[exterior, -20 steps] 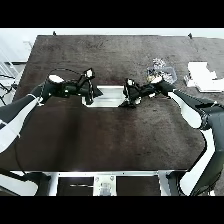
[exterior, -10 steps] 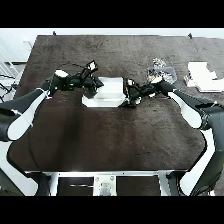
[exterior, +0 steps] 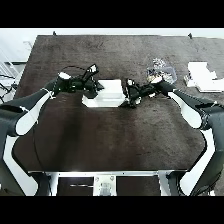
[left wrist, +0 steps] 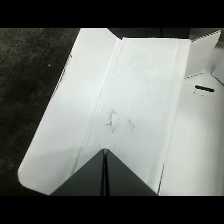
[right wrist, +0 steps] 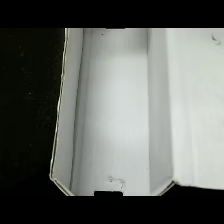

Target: Fold the box and place the chain.

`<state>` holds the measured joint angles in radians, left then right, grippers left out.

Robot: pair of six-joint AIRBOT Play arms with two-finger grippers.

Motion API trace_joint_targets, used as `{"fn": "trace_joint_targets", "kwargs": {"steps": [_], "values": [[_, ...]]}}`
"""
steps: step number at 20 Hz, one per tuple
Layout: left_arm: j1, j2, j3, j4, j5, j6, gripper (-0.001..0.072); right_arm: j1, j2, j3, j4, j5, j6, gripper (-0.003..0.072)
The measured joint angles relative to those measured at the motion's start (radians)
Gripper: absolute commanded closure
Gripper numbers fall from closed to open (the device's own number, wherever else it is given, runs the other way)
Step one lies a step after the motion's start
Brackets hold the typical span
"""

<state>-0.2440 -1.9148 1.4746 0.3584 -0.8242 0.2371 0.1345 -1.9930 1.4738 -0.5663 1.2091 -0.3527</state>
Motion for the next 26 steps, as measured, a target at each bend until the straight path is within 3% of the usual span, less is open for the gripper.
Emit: {"fn": "trace_joint_targets", "kwargs": {"steps": [7,8,9,10,17,26], "values": [[0.047,0.062,0.03,0.006,-0.118,-0.015,0.069,0.0,0.0,0.0,0.002,0.0,0.0,0.0162],[0.058,0.08,0.031,0.008,-0.145,-0.018,0.0607,0.0,0.0,0.0,0.002,0.0,0.0,0.0161],[0.067,0.098,0.032,0.023,-0.178,-0.019,0.0247,0.0,0.0,0.0,0.002,0.0,0.0,0.0161],[0.074,0.113,0.033,0.05,-0.211,-0.023,0.0016,0.0,0.0,0.0,0.002,0.0,0.0,0.0161],[0.083,0.147,0.033,0.375,-0.333,-0.156,0.0012,0.0,0.0,0.0,0.0,0.0,0.0,0.0161],[0.039,0.132,0.033,0.544,-0.31,-0.202,0.0011,0.0,0.0,0.0,0.0,0.0,0.0,0.0161]]}}
